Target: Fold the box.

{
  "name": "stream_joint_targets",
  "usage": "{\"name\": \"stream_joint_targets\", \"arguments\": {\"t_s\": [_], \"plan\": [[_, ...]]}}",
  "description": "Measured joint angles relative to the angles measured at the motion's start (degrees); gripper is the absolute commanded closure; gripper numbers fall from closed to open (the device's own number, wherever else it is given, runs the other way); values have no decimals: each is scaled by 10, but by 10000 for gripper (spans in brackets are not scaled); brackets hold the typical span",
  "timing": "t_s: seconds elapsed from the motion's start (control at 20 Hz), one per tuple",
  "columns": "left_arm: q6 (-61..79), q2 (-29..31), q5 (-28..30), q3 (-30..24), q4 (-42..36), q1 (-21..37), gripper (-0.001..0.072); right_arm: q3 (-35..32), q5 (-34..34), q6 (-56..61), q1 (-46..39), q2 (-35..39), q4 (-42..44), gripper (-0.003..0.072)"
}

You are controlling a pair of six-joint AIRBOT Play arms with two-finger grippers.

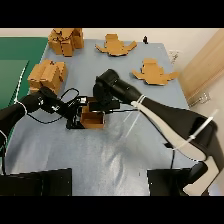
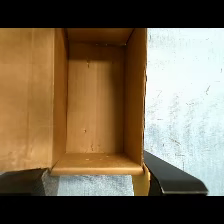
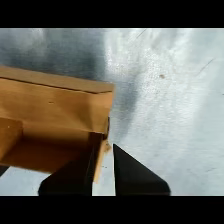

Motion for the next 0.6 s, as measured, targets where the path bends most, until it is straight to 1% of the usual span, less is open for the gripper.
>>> {"name": "stream_joint_targets", "arguments": {"t_s": [0.05, 0.15, 0.2, 0.3, 0.35, 0.45, 0.5, 0.6], "plan": [[0, 0, 0, 0, 0, 0, 484, -14, 6, -10, -8, 21, 5, 678], [0, 0, 0, 0, 0, 0, 484, -55, 27, -25, -26, 73, 15, 680], [-1, 0, 0, 0, 0, 0, 484, -86, 42, -34, -41, 101, 22, 681], [-1, 0, 0, 0, 0, 0, 484, -156, 92, -67, -82, 150, 58, 683], [-1, 0, 0, 0, 1, 0, 484, -196, 131, -110, -112, 166, 110, 683], [-1, 0, 0, 0, 1, 0, 484, -261, 193, -249, -172, 174, 249, 678], [-1, 0, 0, 0, 1, 0, 484, -284, 216, -333, -204, 168, 323, 677], [-1, 0, 0, 0, 1, 1, 484, -311, 256, -436, -255, 146, 422, 677]]}}
